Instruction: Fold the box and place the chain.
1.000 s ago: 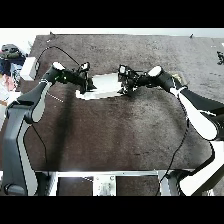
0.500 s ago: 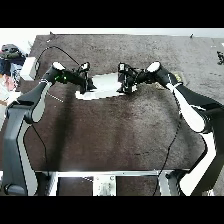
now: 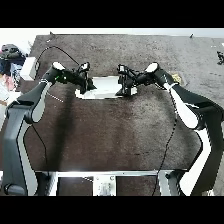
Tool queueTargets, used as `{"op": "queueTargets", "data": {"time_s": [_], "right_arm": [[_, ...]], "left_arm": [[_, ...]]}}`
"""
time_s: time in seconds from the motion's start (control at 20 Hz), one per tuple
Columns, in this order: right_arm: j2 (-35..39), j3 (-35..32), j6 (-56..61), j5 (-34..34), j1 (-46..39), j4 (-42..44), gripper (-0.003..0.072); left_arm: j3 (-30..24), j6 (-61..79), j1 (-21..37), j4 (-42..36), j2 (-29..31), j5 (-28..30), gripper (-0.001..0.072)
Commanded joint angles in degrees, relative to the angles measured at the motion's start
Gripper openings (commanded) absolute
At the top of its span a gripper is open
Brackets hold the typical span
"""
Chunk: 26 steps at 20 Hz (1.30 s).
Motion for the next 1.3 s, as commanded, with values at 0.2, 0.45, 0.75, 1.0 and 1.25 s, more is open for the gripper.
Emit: {"op": "queueTargets", "data": {"time_s": [0.2,0.45,0.75,1.0,1.25], "right_arm": [[-4.0,3.0,0.0,3.0,-0.6,1.8,0.0685],[-5.7,5.5,0.0,4.8,-0.3,1.8,0.0686],[-6.4,5.5,-1.4,5.1,0.0,3.1,0.0655],[-7.0,5.5,-1.3,5.8,0.0,3.1,0.0595],[-7.2,5.5,-1.4,5.7,0.0,3.1,0.0594]], "left_arm": [[0.0,0.0,0.0,0.0,0.0,0.0,0.0012],[0.0,0.0,0.0,0.0,0.0,0.1,0.0012],[0.0,0.0,0.0,0.0,0.0,0.1,0.0013],[0.0,0.0,0.0,0.0,0.0,0.1,0.0013],[0.0,0.0,0.0,0.0,0.0,0.1,0.0013]]}}
